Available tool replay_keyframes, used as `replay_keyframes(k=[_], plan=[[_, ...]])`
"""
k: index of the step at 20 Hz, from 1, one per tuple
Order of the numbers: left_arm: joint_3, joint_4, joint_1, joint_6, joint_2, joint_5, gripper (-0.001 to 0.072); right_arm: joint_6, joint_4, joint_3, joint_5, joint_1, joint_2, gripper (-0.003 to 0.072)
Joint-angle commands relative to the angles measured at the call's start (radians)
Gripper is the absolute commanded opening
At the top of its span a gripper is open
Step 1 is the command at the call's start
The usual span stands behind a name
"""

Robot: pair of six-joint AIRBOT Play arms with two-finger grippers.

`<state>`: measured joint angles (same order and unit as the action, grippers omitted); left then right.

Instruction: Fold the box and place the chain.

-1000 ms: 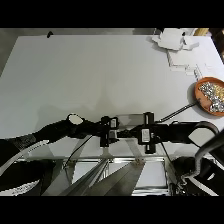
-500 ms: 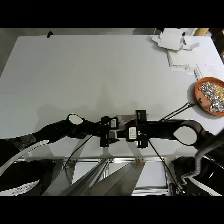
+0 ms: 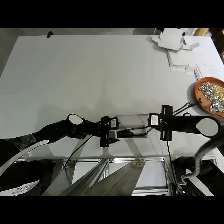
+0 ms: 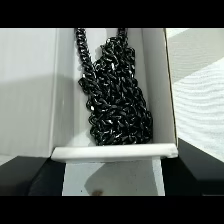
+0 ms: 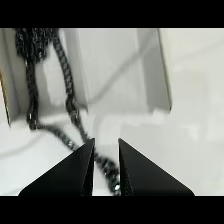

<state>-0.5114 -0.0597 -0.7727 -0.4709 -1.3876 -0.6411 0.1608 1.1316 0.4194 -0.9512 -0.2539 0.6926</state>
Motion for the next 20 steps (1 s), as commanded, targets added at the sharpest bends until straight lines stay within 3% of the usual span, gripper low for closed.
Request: replay_keyframes(k=[1, 5, 9, 11, 12, 14, 17, 19, 20], plan=[[0.0, 0.0, -0.001, 0.0, 0.001, 0.0, 0.0208, -0.121, 0.008, -0.055, 0.007, 0.089, 0.074, 0.0174], [0.0, 0.0, -0.001, 0.0, 0.001, 0.0, 0.0208, -0.248, -0.127, -0.056, 0.063, 0.089, 0.166, 0.0174], [0.0, 0.0, -0.001, 0.0, 0.001, 0.0, 0.0208, -0.275, -0.137, -0.057, 0.077, 0.089, 0.253, 0.0173], [0.0, 0.0, -0.001, 0.0, 0.001, 0.0, 0.0208, -0.275, -0.137, -0.057, 0.076, 0.089, 0.266, 0.0118], [0.0, 0.0, -0.001, 0.0, 0.001, 0.0, 0.0208, -0.274, -0.136, -0.057, 0.069, 0.089, 0.261, 0.0034], [0.0, 0.0, -0.001, 0.0, 0.001, 0.0, 0.0208, -0.249, -0.103, -0.056, 0.04, 0.089, 0.22, 0.0012], [0.0, 0.0, -0.001, 0.0, 0.001, 0.0, 0.0208, -0.184, -0.01, -0.041, -0.027, 0.089, 0.05, 0.0012], [0.0, -0.001, -0.001, 0.0, 0.001, 0.0, 0.0208, -0.184, -0.067, -0.035, -0.126, 0.089, -0.092, 0.0012], [0.0, 0.0, -0.001, 0.0, 0.001, 0.0, 0.0209, -0.184, -0.174, -0.035, -0.164, 0.086, -0.153, 0.0012]])
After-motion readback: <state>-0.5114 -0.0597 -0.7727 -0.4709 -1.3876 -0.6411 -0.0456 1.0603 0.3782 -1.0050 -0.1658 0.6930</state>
